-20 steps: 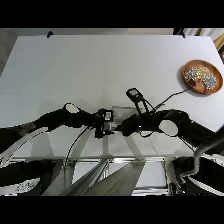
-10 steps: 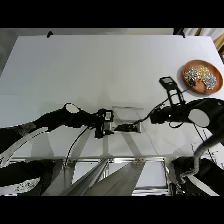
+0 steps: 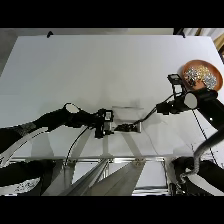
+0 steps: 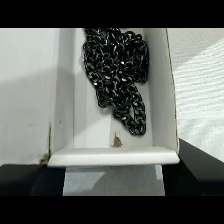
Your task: Fold the box and place the chain.
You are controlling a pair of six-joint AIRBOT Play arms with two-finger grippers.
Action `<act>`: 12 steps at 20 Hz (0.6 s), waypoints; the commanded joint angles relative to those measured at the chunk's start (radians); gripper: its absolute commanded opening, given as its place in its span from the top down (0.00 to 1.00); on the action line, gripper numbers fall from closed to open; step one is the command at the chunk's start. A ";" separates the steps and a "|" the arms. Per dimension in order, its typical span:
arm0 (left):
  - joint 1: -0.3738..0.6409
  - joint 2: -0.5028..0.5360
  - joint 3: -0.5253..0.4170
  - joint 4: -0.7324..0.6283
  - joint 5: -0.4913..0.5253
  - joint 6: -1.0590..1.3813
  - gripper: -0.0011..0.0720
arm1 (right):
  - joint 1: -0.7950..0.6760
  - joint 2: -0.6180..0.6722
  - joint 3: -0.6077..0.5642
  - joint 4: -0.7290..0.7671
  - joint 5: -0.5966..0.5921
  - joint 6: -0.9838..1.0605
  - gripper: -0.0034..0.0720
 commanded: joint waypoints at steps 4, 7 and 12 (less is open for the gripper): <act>0.000 0.001 0.000 0.000 0.000 0.000 0.61 | -0.010 -0.098 0.001 0.056 -0.095 -0.045 0.66; 0.000 0.001 0.000 0.000 0.000 0.000 0.61 | -0.010 -0.098 0.001 0.090 -0.122 -0.046 0.67; 0.000 0.001 0.000 0.000 0.000 0.000 0.61 | -0.010 -0.098 0.001 0.101 -0.141 -0.053 0.72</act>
